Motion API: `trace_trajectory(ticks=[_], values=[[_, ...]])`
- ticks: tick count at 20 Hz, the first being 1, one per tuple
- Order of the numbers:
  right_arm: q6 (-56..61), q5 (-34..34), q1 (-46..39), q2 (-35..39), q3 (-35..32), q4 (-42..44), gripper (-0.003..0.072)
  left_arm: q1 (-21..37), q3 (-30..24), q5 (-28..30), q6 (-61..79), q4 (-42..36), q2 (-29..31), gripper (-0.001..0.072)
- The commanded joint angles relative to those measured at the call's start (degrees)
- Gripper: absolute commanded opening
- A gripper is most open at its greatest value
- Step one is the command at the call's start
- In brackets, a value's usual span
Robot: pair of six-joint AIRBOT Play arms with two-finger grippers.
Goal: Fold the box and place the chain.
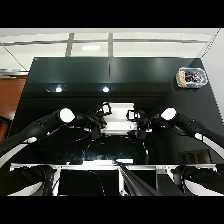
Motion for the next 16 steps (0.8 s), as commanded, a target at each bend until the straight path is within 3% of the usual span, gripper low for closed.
trace_trajectory(ticks=[1, 2, 4, 5, 6, 7, 8, 9, 11, 14, 16], values=[[0.0, 0.0, 0.0, 0.0, 0.0, 0.0, 0.0199, 0.1, 0.0, -0.2, -0.1, -1.4, -0.4, 0.0109], [0.0, 0.0, 0.0, 0.0, 0.0, 0.0, 0.0199, -0.1, 0.0, -0.2, -0.1, -1.4, -0.4, 0.0146], [0.0, 0.0, 0.0, 0.0, 0.0, 0.0, 0.0199, -0.3, 0.0, -0.1, -0.1, -1.3, -0.4, 0.0387], [0.0, 0.0, 0.0, 0.0, 0.0, 0.0, 0.0199, -0.3, 0.0, -0.2, -0.1, -0.9, -0.4, 0.0374], [0.0, 0.0, 0.0, 0.0, 0.0, 0.0, 0.0199, -0.3, 0.0, -0.4, -0.1, -0.9, -0.4, 0.023], [0.0, 0.0, 0.0, 0.0, 0.0, 0.0, 0.0199, -0.3, 0.0, -0.3, -0.1, -1.0, -0.4, 0.0214], [0.0, 0.0, 0.0, 0.0, 0.0, 0.0, 0.0199, -0.3, 0.0, -0.4, -0.1, -0.9, -0.3, 0.035], [0.0, 0.0, 0.0, 0.0, 0.0, 0.0, 0.0199, -0.3, 0.2, -0.5, -0.1, -0.1, -0.1, 0.0387], [0.0, 0.0, 0.0, 0.0, 0.0, 0.0, 0.0199, 0.7, 1.7, -2.4, -4.3, 6.3, 1.9, 0.0032], [0.0, 0.0, 0.0, 0.0, 0.0, 0.0, 0.0199, 4.3, 4.0, -8.8, -14.9, 18.0, 8.1, 0.0025], [0.0, 0.0, 0.0, 0.0, 0.0, 0.0, 0.0199, 7.8, 4.0, -9.4, -29.0, 27.7, 13.9, 0.0025]])
